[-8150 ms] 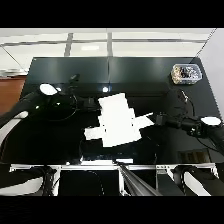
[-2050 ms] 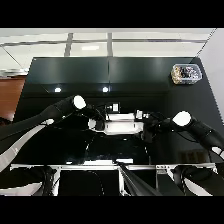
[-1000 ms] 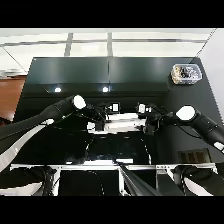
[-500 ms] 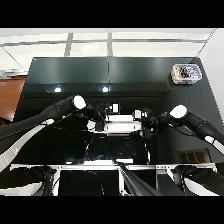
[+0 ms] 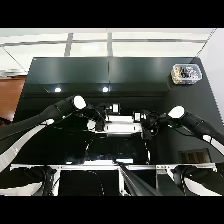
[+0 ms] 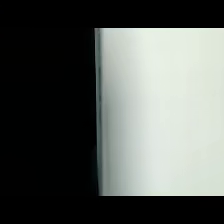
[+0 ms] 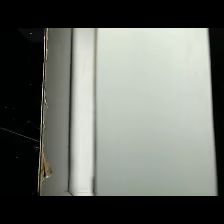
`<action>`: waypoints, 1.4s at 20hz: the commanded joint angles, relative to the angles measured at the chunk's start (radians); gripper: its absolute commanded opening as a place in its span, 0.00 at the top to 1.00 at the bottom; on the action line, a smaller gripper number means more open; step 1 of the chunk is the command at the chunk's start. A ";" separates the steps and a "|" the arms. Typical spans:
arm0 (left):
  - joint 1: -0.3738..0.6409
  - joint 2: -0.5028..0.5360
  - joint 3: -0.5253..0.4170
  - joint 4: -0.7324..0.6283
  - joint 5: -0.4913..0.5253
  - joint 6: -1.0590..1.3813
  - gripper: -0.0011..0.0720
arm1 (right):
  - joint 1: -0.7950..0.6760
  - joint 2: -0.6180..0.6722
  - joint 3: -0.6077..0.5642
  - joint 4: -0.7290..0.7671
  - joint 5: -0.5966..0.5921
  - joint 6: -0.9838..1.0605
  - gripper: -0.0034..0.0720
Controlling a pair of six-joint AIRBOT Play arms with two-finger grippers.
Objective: Fold the box and place the chain.
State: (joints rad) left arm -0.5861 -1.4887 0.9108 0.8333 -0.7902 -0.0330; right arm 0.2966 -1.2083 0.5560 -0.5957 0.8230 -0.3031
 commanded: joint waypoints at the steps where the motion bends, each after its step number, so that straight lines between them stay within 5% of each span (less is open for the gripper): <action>1: 0.000 0.000 0.000 0.000 0.000 0.000 0.95 | -0.032 -0.002 -0.002 -0.007 0.000 0.000 0.00; 28: 0.000 0.000 0.000 0.000 0.000 0.000 0.95 | 0.003 -0.050 -0.003 -0.004 -0.046 -0.008 0.00</action>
